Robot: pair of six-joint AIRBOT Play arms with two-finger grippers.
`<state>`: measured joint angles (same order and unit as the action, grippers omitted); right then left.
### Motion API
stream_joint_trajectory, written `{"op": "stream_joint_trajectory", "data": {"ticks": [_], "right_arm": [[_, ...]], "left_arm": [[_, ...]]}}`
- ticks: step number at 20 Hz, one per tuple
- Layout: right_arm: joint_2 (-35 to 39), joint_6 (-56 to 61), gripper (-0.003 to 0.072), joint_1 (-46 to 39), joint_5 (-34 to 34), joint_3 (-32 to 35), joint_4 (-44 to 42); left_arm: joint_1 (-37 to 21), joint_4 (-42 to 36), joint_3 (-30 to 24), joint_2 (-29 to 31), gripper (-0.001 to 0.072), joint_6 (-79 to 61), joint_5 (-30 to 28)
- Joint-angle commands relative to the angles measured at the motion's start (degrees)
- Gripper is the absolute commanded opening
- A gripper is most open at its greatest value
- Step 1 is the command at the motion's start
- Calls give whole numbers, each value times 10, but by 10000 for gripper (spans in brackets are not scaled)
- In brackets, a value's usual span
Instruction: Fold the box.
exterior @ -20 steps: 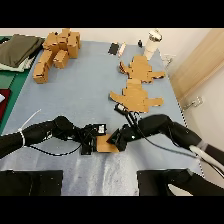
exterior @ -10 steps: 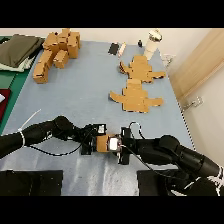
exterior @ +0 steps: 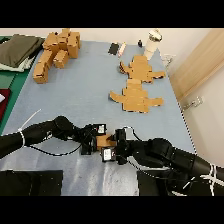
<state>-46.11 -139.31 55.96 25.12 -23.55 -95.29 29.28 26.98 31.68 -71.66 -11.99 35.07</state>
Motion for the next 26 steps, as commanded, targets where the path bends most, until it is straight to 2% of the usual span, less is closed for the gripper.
{"op": "stream_joint_trajectory", "data": {"ticks": [1, 2, 4, 5, 6, 13, 15, 16, 21, 26], "right_arm": [[-11, 16, 313, 2, -4, -4, 36], [-10, 20, 270, 2, 3, -8, 43], [-7, 20, 258, 2, 18, -14, 45], [-3, 20, 216, 2, 22, -17, 45], [4, 19, 208, 2, 25, -19, 45], [40, 19, 208, 2, 38, -34, 51], [36, 20, 196, 2, 37, -34, 51], [29, 20, 138, 1, 38, -34, 51], [-10, 32, 132, 2, 39, -34, 43], [3, 33, 132, 22, 75, -34, -3]], "left_arm": [[0, 0, 0, 0, 607, 0, 0], [0, 0, 0, 0, 607, 0, 0], [0, 0, 0, 0, 606, 0, 0], [0, 0, 0, 0, 607, 0, 0], [0, 0, 0, 0, 607, 0, 0], [0, 0, 0, 0, 607, 0, 0], [0, 0, 0, 0, 607, 0, 0], [0, 0, 0, 0, 607, 0, 0], [0, 0, 0, 0, 607, 0, 0], [0, 0, 0, 0, 606, 0, 0]]}}
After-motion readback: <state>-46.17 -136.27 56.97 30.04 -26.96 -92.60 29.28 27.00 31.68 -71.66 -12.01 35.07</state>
